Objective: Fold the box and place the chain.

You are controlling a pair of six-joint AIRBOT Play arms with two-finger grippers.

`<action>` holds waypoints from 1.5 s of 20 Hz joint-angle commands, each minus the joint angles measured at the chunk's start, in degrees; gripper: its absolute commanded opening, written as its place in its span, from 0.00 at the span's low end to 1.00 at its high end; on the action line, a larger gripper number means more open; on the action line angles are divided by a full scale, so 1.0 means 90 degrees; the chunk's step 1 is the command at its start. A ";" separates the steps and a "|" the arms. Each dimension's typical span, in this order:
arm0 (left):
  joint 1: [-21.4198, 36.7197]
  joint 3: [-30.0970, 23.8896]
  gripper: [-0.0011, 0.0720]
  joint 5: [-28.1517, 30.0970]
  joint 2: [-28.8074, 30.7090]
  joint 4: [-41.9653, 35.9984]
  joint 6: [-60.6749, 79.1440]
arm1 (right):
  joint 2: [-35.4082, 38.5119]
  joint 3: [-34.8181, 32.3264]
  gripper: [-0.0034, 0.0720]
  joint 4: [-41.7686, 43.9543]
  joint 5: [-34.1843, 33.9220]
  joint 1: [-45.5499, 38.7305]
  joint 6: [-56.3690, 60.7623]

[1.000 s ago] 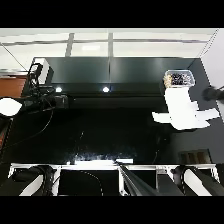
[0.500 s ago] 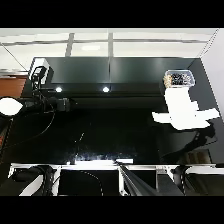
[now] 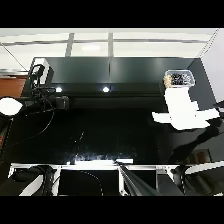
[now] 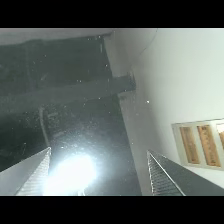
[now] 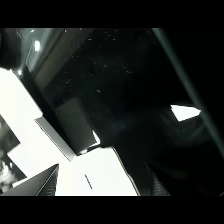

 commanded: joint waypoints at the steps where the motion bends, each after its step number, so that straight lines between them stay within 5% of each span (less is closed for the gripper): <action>1: 0.0000 0.0005 0.97 0.0068 -0.0002 0.0005 0.0000 | -0.0236 0.0121 0.84 -0.0155 0.0270 0.0180 -0.0107; 2: 0.0000 0.0005 0.97 0.0068 -0.0002 0.0005 0.0000 | -0.0233 0.0121 0.71 -0.0204 0.0304 0.0180 -0.0061; 6: 0.0000 0.0005 0.97 0.0000 -0.0002 0.0002 0.0000 | -0.0151 0.0114 0.63 -0.0206 0.0384 0.0250 -0.0070; 7: 0.0000 0.0005 0.97 -0.0002 -0.0002 0.0002 0.0000 | -0.0090 0.0114 0.41 -0.0221 0.0381 0.0289 -0.0109; 11: 0.0000 0.0005 0.97 -0.0024 -0.0002 0.0002 0.0000 | 0.0206 -0.0119 0.34 -0.0226 0.0369 0.0427 -0.0333; 12: 0.0000 0.0005 0.97 -0.0022 -0.0002 0.0002 0.0000 | 0.0296 -0.0291 0.06 -0.0236 0.0403 0.0464 -0.0510; 18: 0.0000 0.0005 0.97 -0.0019 -0.0002 0.0002 0.0000 | 0.1144 -0.1613 0.06 0.0000 0.0508 0.0899 -0.0828; 22: -0.0002 0.0005 0.97 -0.0017 -0.0002 0.0002 0.0002 | 0.2135 -0.3024 0.06 0.1508 0.0342 0.1387 -0.1175; 27: -0.0002 0.0005 0.97 -0.0034 -0.0005 0.0002 0.0121 | 0.3990 -0.4680 0.06 0.1785 -0.1195 0.2438 -0.1083; 30: -0.0002 0.0005 0.97 -0.0359 -0.0005 -0.0027 0.0117 | 0.5474 -0.5756 0.06 0.1797 -0.2863 0.3303 -0.0724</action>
